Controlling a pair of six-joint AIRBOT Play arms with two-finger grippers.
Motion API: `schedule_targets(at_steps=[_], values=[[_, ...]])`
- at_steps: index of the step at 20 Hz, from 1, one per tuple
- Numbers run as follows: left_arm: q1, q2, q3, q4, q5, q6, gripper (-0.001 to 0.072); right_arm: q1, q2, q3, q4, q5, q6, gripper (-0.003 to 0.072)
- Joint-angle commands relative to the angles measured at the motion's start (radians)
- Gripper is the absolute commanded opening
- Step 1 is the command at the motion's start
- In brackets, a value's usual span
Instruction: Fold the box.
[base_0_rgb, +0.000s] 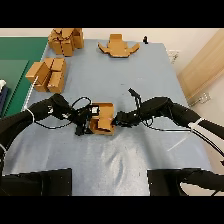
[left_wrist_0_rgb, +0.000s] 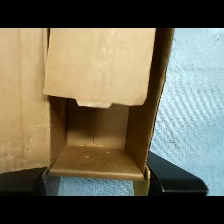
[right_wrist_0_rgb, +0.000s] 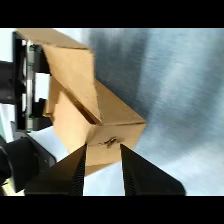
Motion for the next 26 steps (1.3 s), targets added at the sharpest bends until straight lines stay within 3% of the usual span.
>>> schedule_targets(at_steps=[1,4,12,17,20,21,26], values=[[0.001,0.000,0.000,0.000,0.000,-0.013,0.0228,-0.011,0.039,0.002,-0.129,-0.043,0.085,0.0350],[0.001,0.000,0.000,0.000,0.000,-0.013,0.0228,-0.026,0.087,0.005,-0.138,-0.062,0.100,0.0339],[0.001,0.000,0.000,0.000,0.003,-0.013,0.0228,-0.022,0.068,0.028,-0.084,-0.071,0.105,0.0340],[0.001,0.000,0.000,0.000,0.008,-0.013,0.0228,0.032,-0.031,0.030,-0.052,-0.014,0.105,0.0456],[0.001,0.000,0.000,0.000,0.009,-0.013,0.0228,0.085,-0.036,0.068,-0.054,0.027,0.117,0.0477],[0.001,0.000,0.000,0.000,0.009,-0.013,0.0228,0.095,-0.036,0.081,-0.068,0.027,0.135,0.0524],[0.001,0.000,0.000,0.000,0.010,-0.013,0.0228,0.137,-0.045,0.118,-0.306,0.008,0.435,0.0532]])
